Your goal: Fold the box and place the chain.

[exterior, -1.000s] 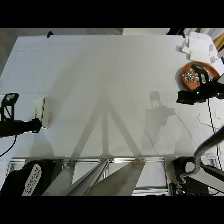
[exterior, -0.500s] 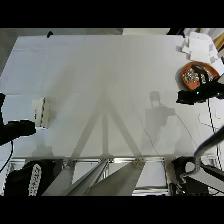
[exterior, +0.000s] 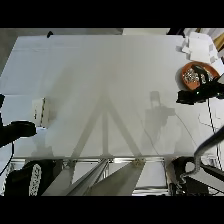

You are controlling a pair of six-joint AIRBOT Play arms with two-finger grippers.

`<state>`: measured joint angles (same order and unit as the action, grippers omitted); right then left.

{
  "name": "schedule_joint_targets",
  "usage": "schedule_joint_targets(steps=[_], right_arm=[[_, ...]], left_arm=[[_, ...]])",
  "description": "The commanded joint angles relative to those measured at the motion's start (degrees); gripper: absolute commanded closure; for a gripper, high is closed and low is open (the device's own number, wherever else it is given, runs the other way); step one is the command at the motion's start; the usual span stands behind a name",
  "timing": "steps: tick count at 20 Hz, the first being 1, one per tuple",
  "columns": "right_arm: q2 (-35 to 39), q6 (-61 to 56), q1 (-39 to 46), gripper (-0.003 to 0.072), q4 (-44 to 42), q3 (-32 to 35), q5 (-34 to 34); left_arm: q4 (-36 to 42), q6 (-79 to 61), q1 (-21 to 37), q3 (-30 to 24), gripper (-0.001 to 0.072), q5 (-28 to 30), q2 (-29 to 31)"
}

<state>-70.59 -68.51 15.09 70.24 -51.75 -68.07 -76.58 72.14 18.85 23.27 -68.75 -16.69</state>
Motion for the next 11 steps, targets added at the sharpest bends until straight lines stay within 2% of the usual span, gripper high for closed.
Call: schedule_joint_targets(steps=[1, 11], right_arm=[[-0.02, -0.02, -0.02, 0.0676, 0.00, -0.02, 0.00], [-0.02, -0.02, -0.02, 0.0676, 0.00, -0.02, 0.00]], left_arm=[[0.24, -0.09, -0.04, -0.11, 0.0702, 0.66, 0.09], [1.55, -0.09, -0.04, -0.42, 0.0700, 1.16, 0.09]])
